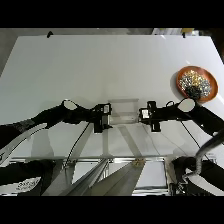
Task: Fold the box and place the chain.
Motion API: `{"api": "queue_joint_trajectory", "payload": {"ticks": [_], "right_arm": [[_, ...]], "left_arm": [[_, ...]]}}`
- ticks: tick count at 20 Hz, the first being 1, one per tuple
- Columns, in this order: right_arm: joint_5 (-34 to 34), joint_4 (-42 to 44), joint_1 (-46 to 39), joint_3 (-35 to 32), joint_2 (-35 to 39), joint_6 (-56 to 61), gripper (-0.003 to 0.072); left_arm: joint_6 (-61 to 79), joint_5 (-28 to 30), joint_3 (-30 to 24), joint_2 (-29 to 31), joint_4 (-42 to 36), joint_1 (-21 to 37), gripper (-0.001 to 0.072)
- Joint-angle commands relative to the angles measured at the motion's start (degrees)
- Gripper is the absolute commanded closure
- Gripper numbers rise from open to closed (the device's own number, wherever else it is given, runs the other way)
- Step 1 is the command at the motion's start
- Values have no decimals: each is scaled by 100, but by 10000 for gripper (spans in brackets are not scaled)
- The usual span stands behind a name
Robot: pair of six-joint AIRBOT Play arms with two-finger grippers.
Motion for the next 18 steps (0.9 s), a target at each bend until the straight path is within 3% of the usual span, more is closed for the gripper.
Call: {"api": "queue_joint_trajectory", "payload": {"ticks": [1, 10, 16, 18], "right_arm": [[-59, 295, -2, -103, -9, -127, 537], [-481, 1128, -2, -293, -55, -560, 537], [-487, 1346, 306, -293, -566, -619, 532], [-487, 1364, 435, -293, -636, -787, 451]], "left_arm": [[2, 0, 0, -4, 0, 0, 560], [2, 0, 0, -4, 2, 0, 560], [2, 0, 0, -4, 0, 0, 560], [0, 0, 0, -4, 0, 0, 560]]}}
